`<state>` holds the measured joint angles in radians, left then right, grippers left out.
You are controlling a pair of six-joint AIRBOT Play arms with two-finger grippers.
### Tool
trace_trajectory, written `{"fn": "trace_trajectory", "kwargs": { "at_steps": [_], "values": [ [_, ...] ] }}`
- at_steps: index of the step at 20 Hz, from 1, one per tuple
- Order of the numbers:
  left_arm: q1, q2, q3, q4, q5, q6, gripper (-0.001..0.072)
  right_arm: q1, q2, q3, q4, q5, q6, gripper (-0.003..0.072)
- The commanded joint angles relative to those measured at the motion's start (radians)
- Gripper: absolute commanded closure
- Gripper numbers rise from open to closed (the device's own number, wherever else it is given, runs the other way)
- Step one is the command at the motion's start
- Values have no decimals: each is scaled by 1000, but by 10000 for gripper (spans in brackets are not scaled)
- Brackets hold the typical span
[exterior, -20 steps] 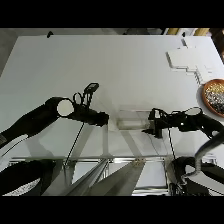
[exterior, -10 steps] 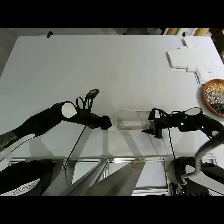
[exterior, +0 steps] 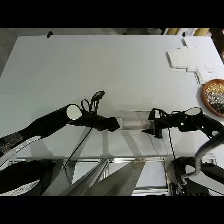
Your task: Fold the box and place the chain.
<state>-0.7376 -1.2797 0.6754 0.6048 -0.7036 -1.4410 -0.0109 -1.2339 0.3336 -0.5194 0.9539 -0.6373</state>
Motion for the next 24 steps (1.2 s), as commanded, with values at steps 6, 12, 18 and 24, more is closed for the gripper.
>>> {"fn": "trace_trajectory", "kwargs": {
  "at_steps": [6, 12, 18, 24],
  "values": [
    [-35, -4, 54, 1, 28, 3, 263, 0, 0, 0, 0, 0, 0, 271],
    [-68, -44, 121, 145, 13, -109, 278, 0, 0, 0, 0, 0, 0, 271],
    [-130, -71, 219, 429, -54, -376, 279, 0, 0, 0, 0, 0, 0, 271],
    [-206, -206, 401, 654, -246, -609, 341, 0, 0, 0, 1, 0, 0, 271]
  ]
}}
